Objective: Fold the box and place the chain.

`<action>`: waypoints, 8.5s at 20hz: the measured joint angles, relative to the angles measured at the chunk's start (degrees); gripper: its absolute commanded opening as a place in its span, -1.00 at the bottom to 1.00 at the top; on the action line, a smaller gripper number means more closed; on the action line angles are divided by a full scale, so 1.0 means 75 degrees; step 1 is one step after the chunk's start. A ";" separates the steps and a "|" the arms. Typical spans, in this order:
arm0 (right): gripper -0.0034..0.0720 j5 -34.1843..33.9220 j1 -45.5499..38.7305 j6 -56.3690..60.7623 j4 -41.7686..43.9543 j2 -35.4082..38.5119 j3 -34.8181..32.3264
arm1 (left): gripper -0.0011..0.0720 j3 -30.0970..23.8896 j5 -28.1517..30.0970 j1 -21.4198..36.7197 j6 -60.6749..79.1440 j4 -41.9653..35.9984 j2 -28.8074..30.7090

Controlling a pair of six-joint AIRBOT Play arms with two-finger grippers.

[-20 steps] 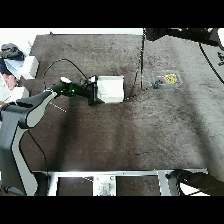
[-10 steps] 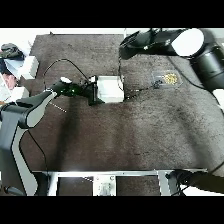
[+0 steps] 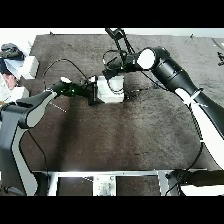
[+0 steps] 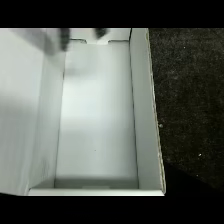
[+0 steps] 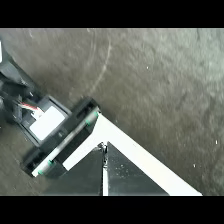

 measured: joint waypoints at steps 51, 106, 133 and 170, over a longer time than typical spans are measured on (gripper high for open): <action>-0.88 0.2043 -0.3022 -0.4945 0.0624 -0.2221 -0.0775 | 0.17 -0.0003 -0.0003 0.0000 -0.0003 0.0000 0.0000; 0.14 -0.0475 -0.4546 0.0402 0.2602 -0.1585 -0.2124 | 0.17 0.0000 0.0000 0.0000 -0.0006 0.0000 0.0003; -0.88 -0.0358 -0.3144 -0.0434 0.3867 0.0286 -0.2189 | 0.17 0.0000 0.0000 0.0000 -0.0003 0.0000 0.0000; 0.25 -0.1807 -0.4427 0.0731 0.2702 0.0166 -0.4106 | 0.17 0.0000 -0.0003 0.0000 -0.0003 0.0000 0.0000</action>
